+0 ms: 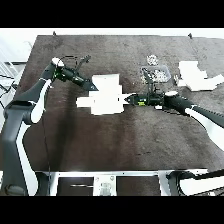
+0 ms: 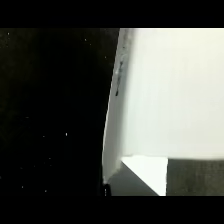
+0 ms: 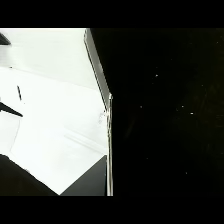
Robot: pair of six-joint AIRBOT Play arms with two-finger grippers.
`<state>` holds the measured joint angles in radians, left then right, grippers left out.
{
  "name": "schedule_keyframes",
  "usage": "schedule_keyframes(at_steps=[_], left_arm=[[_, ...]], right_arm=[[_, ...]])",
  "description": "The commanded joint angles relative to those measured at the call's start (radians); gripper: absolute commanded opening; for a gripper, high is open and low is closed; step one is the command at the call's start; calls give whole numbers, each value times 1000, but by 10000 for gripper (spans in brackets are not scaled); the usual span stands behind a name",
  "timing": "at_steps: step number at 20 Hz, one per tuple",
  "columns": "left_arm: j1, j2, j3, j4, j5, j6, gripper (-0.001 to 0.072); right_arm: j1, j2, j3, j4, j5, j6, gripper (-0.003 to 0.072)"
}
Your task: Fold the box and place the chain.
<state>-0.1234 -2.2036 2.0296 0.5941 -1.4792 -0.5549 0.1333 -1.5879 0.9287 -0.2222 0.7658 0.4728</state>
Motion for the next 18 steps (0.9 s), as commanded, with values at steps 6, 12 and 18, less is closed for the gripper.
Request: schedule_keyframes(at_steps=[6,12,18], left_arm=[[1,2,1,0,-37,273,15],[0,23,-52,-11,-34,394,13],[-9,87,-221,-34,185,544,13]], right_arm=[[-80,12,0,19,77,1,276],[-259,24,0,47,183,1,276],[-282,24,0,47,196,-18,274]])
